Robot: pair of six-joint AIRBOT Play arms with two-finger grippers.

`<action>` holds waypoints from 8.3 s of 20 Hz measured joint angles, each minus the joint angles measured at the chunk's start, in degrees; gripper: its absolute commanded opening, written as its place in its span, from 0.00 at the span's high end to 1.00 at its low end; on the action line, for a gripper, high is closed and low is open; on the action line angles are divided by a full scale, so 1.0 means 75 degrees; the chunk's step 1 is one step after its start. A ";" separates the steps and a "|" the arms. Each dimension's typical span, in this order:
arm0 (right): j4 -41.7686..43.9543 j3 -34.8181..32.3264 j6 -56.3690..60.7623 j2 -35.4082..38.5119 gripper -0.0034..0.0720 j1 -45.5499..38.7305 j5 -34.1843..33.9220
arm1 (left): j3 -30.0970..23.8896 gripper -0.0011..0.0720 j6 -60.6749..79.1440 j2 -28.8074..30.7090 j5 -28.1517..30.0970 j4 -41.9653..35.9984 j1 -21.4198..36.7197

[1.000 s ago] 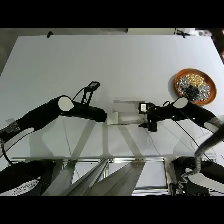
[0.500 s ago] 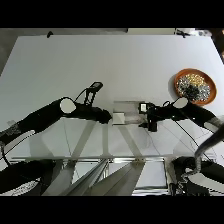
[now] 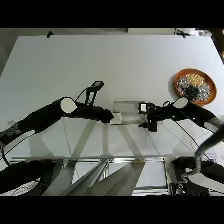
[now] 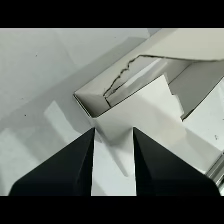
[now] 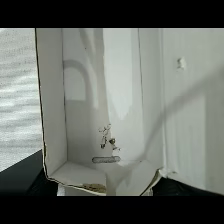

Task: Fold the box and place the chain.

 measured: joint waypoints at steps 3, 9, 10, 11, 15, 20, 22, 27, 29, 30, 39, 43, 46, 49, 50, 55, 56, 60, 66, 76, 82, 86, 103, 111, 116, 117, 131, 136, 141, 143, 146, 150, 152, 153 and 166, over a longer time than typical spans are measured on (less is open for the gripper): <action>0.0000 0.0000 0.0000 0.0000 0.41 0.0000 0.0000 | 0.0009 0.42 0.0000 0.0000 -0.0012 -0.0044 -0.0067; 0.0000 0.0000 0.0000 0.0000 0.41 0.0000 0.0000 | 0.0035 0.41 -0.0163 -0.0117 0.0099 0.0134 -0.0309; 0.0000 0.0000 0.0000 0.0000 0.41 0.0000 0.0000 | 0.0079 0.41 -0.0338 -0.0172 0.0134 0.0230 -0.0373; 0.0000 0.0000 0.0000 0.0000 0.41 0.0000 0.0000 | 0.0137 0.41 -0.0495 -0.0233 0.0152 0.0358 -0.0440; 0.0000 0.0000 0.0000 0.0000 0.41 0.0000 0.0000 | 0.0592 0.41 -0.1521 -0.0490 0.0198 0.1186 -0.0679; 0.0000 0.0000 0.0000 0.0000 0.41 0.0000 0.0000 | 0.1122 0.41 -0.3083 -0.0702 -0.0119 0.2448 -0.0944; 0.0000 0.0000 0.0000 0.0000 0.41 0.0000 0.0000 | 0.1314 0.41 -0.3754 -0.0796 -0.0300 0.2903 -0.1087; 0.0000 0.0000 0.0000 0.0000 0.41 0.0000 0.0000 | 0.2049 0.41 -0.5284 -0.1204 -0.1209 0.3885 -0.1428; 0.0000 0.0000 0.0000 0.0000 0.41 0.0000 0.0000 | 0.2381 0.42 -0.5881 -0.1367 -0.1629 0.4229 -0.1553; 0.0000 0.0000 0.0000 0.0000 0.41 0.0000 0.0000 | 0.2547 0.42 -0.6207 -0.1454 -0.1836 0.4403 -0.1606; 0.0000 0.0000 0.0000 0.0000 0.41 0.0000 0.0000 | 0.3660 0.43 -0.8201 -0.2527 -0.2952 0.5336 -0.2069; 0.0000 0.0000 0.0000 0.0000 0.41 0.0000 0.0000 | 0.3812 0.65 -0.8667 -0.2792 -0.2978 0.5450 -0.2157; 0.0000 0.0000 0.0000 0.0000 0.41 0.0000 0.0000 | 0.3850 0.92 -0.8836 -0.2865 -0.3072 0.5514 -0.2174; 0.0003 0.0000 0.0020 0.0000 0.41 -0.0003 0.0009 | 0.3867 0.97 -0.8973 -0.2894 -0.3101 0.5520 -0.2183; 0.0003 0.0000 0.0017 0.0000 0.41 -0.0003 0.0009 | 0.3867 0.90 -0.8999 -0.2900 -0.3101 0.5514 -0.2186; 0.0000 0.0000 0.0000 0.0000 0.41 -0.0003 0.0003 | 0.3870 0.45 -0.9066 -0.2923 -0.2949 0.5391 -0.2261; 0.0000 0.0000 0.0000 0.0000 0.41 -0.0003 0.0003 | 0.3870 0.48 -0.9087 -0.2923 -0.2949 0.5453 -0.2270; 0.0000 0.0000 -0.0003 0.0000 0.41 -0.0003 0.0003 | 0.3867 0.83 -0.9119 -0.2964 -0.3086 0.5552 -0.2326; -0.0003 0.0000 0.0000 0.0003 0.41 -0.0003 0.0006 | 0.3873 0.98 -0.9151 -0.3089 -0.3107 0.5514 -0.2430; 0.0000 0.0000 -0.0003 0.0003 0.41 0.0000 0.0000 | 0.3858 0.20 -0.8317 -0.2495 -0.3453 0.5295 -0.2174; 0.0000 0.0000 0.0000 0.0000 0.41 0.0000 0.0000 | 0.3789 0.03 -0.6204 -0.1384 -0.3736 0.5444 -0.1626; 0.0000 0.0000 0.0000 0.0000 0.41 0.0000 -0.0003 | 0.3136 0.03 -0.1935 -0.0603 -0.3774 0.5639 -0.1378; 0.0000 0.0000 0.0000 0.0000 0.41 0.0000 0.0000 | 0.0787 0.01 0.8486 -0.1288 -0.0691 0.0874 -0.0326; 0.0006 0.0000 0.0012 0.0000 0.41 0.0000 0.0003 | 0.0772 0.03 0.8702 -0.1632 -0.0437 -0.0111 -0.0318; 0.0003 -0.0003 0.0012 0.0000 0.41 -0.0003 0.0000 | 0.0772 0.29 0.8725 -0.1769 -0.0286 -0.0341 -0.0367; 0.0003 0.0000 0.0015 0.0000 0.41 -0.0003 -0.0006 | 0.0772 0.45 0.8728 -0.1781 -0.0286 -0.0361 -0.0370; -0.0015 0.0000 -0.0020 0.0006 0.41 -0.0006 0.0012 | 0.0778 0.56 0.8687 -0.1816 -0.0338 -0.0417 -0.0609; -0.0012 0.0000 -0.0015 0.0006 0.41 -0.0003 0.0006 | 0.0778 0.56 0.8687 -0.1818 -0.0370 -0.0420 -0.0612; 0.0009 0.0000 -0.0006 0.0009 0.41 -0.0003 0.0017 | 0.0778 0.56 0.8687 -0.1818 -0.0391 -0.0420 -0.0612; 0.0006 0.0000 0.0050 0.0050 0.28 -0.0003 0.0076 | 0.0775 0.56 0.8687 -0.1818 -0.0425 -0.0425 -0.0615; -0.0099 -0.0017 0.0373 0.0315 0.11 0.0003 0.0201 | 0.0772 0.56 0.8690 -0.1824 -0.0501 -0.0449 -0.0627; -0.0294 -0.0003 0.1046 0.1107 0.04 0.0003 0.0248 | 0.0775 0.56 0.8690 -0.1824 -0.0475 -0.0472 -0.0627; -0.0606 -0.0003 0.1425 0.1582 0.03 0.0003 0.0417 | 0.0775 0.56 0.8693 -0.1824 -0.0469 -0.0469 -0.0627; -0.0819 -0.0003 0.1620 0.1824 0.03 0.0006 0.0501 | 0.0775 0.56 0.8699 -0.1824 -0.0466 -0.0446 -0.0627; -0.1833 -0.0003 0.2818 0.2664 0.06 0.0000 0.1448 | 0.0775 0.57 0.8693 -0.1824 -0.0405 -0.0420 -0.0627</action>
